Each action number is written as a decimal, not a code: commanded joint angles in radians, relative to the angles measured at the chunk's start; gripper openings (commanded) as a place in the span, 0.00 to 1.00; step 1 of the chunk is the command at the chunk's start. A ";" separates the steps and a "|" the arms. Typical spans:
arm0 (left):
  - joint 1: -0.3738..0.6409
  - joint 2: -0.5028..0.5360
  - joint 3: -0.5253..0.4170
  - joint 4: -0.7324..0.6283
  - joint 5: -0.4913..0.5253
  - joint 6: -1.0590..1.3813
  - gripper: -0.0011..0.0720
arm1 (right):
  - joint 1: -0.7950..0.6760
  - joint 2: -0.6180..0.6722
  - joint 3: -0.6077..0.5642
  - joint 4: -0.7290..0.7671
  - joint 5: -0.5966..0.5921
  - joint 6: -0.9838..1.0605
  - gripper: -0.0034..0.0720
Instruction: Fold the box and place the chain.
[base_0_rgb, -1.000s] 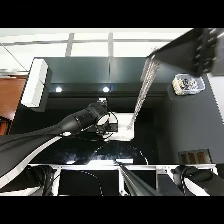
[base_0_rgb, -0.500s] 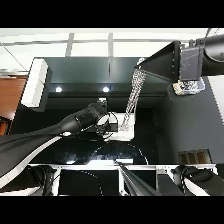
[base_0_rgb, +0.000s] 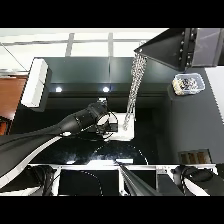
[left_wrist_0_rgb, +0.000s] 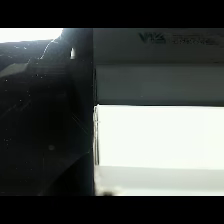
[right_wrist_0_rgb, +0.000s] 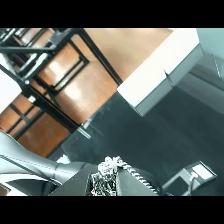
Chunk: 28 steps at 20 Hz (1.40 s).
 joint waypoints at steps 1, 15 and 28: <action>0.000 -0.001 0.000 0.000 0.000 0.000 0.05 | 0.001 0.001 0.003 0.053 -0.019 0.000 0.05; 0.000 -0.001 0.000 0.000 0.000 0.000 0.05 | 0.028 0.000 -0.118 -0.108 0.077 0.032 0.05; 0.000 -0.001 0.000 0.000 0.000 0.000 0.05 | 0.136 0.000 -0.522 -0.276 -0.064 0.111 0.05</action>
